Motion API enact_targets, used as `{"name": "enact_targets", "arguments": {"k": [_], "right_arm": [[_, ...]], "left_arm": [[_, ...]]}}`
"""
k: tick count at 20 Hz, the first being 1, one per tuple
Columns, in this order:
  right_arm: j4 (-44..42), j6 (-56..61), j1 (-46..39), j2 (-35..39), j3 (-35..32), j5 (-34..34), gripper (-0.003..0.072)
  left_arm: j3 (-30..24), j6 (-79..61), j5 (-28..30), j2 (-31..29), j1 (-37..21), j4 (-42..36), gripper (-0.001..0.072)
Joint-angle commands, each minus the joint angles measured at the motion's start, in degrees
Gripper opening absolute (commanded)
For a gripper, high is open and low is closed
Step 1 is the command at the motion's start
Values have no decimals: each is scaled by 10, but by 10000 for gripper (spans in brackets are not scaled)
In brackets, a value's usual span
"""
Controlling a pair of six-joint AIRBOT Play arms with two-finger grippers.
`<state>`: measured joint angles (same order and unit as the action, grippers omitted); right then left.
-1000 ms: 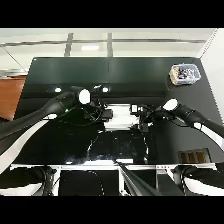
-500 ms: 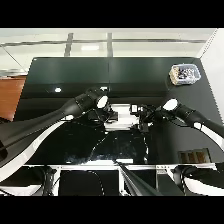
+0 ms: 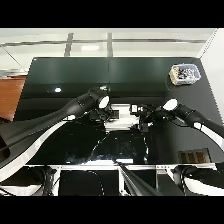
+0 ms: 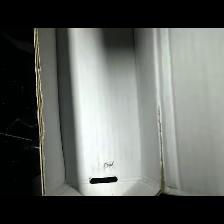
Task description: Fold the box and place the chain.
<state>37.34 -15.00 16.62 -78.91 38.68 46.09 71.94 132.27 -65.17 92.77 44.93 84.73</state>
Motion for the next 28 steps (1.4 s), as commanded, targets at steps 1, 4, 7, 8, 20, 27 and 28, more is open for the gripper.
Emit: {"name": "enact_targets", "arguments": {"k": [1, 4, 7, 8, 20, 27, 28], "right_arm": [[0, 0, 0, 0, 0, 0, 135], [0, 0, 0, 0, 0, 0, 135], [0, 0, 0, 0, 0, 0, 135], [0, 0, 0, 0, 0, 0, 135], [-2, 0, 0, 0, 0, 15, 140], [75, 68, -24, 87, 0, 45, 702], [88, 72, -32, 98, 0, 57, 702]], "left_arm": [[1, 2, 1, 0, 0, -3, 423], [1, 3, 3, 2, 0, 3, 383], [1, 2, 2, 10, 0, 0, 92], [1, 2, 2, 11, 1, -2, 25], [14, -3, -1, 11, 0, -2, 25], [14, -7, -12, 11, 0, 3, 25], [14, -9, -13, 11, 0, 3, 26]]}}
